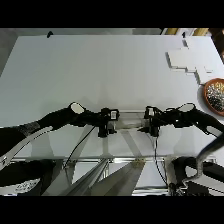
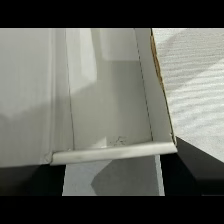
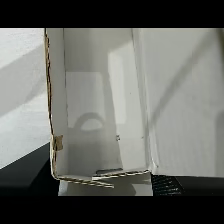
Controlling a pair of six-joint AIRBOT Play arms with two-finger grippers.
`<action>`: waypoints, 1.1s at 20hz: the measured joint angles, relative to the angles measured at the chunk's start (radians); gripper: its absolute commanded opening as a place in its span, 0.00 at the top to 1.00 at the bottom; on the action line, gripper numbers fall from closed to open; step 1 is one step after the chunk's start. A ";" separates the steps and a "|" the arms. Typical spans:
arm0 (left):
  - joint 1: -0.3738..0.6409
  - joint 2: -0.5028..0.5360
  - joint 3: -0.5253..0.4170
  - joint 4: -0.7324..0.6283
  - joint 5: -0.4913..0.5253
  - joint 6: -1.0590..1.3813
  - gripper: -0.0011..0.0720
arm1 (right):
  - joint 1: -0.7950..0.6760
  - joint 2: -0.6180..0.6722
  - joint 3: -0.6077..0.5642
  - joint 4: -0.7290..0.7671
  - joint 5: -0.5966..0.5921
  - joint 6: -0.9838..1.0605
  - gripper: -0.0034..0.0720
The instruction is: Fold the box and place the chain.
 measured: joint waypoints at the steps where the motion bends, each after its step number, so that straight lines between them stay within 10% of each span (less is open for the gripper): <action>1: 0.000 0.000 0.000 0.000 0.000 0.000 0.86 | 0.000 0.000 0.000 0.000 0.000 0.000 0.50; 18: 0.000 0.000 0.000 0.002 -0.006 0.000 0.86 | 0.000 0.000 0.000 0.000 0.003 0.000 0.50; 22: 0.000 -0.001 0.000 0.002 -0.005 0.002 0.86 | 0.000 0.015 0.000 -0.013 0.002 0.047 0.02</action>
